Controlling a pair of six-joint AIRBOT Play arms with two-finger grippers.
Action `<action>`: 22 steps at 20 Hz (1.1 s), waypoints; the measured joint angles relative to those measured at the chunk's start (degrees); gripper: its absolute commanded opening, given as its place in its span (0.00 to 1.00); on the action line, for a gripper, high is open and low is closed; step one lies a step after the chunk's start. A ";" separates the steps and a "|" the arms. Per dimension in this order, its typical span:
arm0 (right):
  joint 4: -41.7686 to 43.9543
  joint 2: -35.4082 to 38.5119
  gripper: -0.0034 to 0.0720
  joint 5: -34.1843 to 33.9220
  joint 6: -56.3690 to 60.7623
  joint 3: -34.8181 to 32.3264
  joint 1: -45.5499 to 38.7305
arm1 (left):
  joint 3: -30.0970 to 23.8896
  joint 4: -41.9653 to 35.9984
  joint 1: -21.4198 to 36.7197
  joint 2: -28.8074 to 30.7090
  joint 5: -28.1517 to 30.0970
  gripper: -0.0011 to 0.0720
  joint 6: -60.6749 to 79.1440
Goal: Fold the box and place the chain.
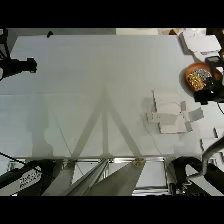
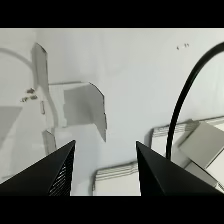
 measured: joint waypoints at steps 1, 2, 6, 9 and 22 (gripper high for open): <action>0.00 0.00 0.60 0.76 -1.11 0.13 -1.29 | 0.00 -0.02 0.00 -0.02 0.00 0.97 0.02; -0.07 0.00 0.60 1.40 -1.88 0.24 -2.43 | 0.00 -0.02 0.00 -0.02 0.00 0.97 0.00; 1.29 -0.17 0.60 1.77 -4.37 0.42 -6.36 | 0.00 0.00 0.00 -0.02 0.00 0.97 0.02; 3.02 -1.92 0.60 1.64 -5.84 0.46 -7.74 | 0.00 0.00 0.00 -0.02 0.00 0.97 0.02; 5.55 -18.95 0.56 2.08 -10.16 0.48 -8.61 | 0.00 0.00 0.00 -0.02 0.00 0.97 0.00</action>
